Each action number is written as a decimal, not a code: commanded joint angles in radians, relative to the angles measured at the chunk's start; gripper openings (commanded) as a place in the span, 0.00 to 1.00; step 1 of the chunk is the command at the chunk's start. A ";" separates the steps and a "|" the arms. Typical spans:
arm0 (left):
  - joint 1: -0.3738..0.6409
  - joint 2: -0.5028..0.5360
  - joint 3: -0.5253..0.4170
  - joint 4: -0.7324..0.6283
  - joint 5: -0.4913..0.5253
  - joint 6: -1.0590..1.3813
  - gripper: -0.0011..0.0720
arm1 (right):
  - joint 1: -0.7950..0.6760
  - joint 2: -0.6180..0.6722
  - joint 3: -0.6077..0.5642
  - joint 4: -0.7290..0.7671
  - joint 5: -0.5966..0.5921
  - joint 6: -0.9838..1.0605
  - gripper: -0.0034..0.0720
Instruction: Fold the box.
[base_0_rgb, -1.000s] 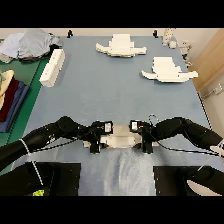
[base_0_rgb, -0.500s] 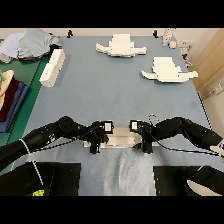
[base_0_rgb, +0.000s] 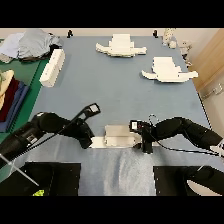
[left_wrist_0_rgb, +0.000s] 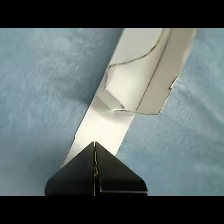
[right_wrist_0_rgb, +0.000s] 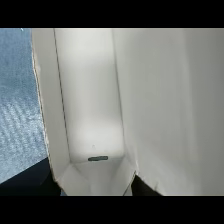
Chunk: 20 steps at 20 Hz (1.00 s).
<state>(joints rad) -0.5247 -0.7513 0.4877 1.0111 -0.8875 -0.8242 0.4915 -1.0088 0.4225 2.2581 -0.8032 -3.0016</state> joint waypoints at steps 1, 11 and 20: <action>0.113 0.140 0.010 0.169 -0.171 -0.541 0.03 | 0.001 0.000 0.000 0.000 0.000 -0.001 0.73; 0.337 0.148 -0.202 -0.074 -0.134 -0.754 0.03 | 0.001 0.000 0.000 0.000 0.000 -0.001 0.73; 0.337 0.017 -0.311 -0.467 0.036 -0.400 0.03 | 0.001 0.000 0.000 0.000 0.000 -0.001 0.73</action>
<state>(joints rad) -0.1890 -0.6872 0.1928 0.7090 -0.8936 -1.3792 0.4915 -1.0088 0.4225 2.2581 -0.8032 -3.0024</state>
